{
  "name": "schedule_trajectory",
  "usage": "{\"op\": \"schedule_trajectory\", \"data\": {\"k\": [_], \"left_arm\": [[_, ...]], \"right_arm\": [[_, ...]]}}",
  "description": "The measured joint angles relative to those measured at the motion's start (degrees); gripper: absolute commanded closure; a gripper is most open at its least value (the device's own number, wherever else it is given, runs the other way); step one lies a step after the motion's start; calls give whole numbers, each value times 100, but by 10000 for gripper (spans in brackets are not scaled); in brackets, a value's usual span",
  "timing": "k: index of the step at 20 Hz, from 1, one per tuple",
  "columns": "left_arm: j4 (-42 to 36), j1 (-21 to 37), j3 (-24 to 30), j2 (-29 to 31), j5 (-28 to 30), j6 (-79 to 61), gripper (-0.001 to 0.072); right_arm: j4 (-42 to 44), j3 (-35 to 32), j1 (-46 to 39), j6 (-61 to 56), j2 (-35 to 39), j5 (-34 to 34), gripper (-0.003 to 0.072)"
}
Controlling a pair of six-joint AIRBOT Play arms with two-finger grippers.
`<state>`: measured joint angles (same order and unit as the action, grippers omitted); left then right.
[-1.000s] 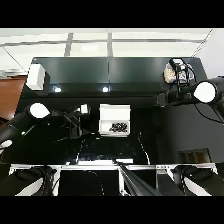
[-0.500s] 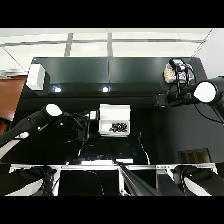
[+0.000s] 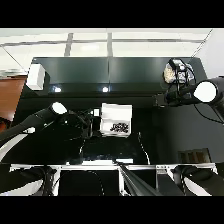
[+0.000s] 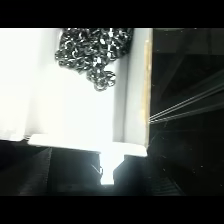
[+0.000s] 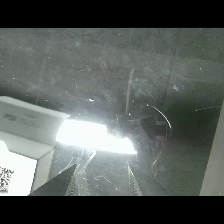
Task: Fold the box and place the chain.
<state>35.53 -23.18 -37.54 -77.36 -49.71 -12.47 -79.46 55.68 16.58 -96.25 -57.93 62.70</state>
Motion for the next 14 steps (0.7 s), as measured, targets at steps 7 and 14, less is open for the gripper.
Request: {"op": "schedule_trajectory", "data": {"k": [7,14], "left_arm": [[-2,-153,-120,-98,22,-205,-5],[-7,-151,-232,-188,129,-177,-2]], "right_arm": [[15,0,0,0,0,-9,308],[17,0,0,0,0,-48,309]]}}
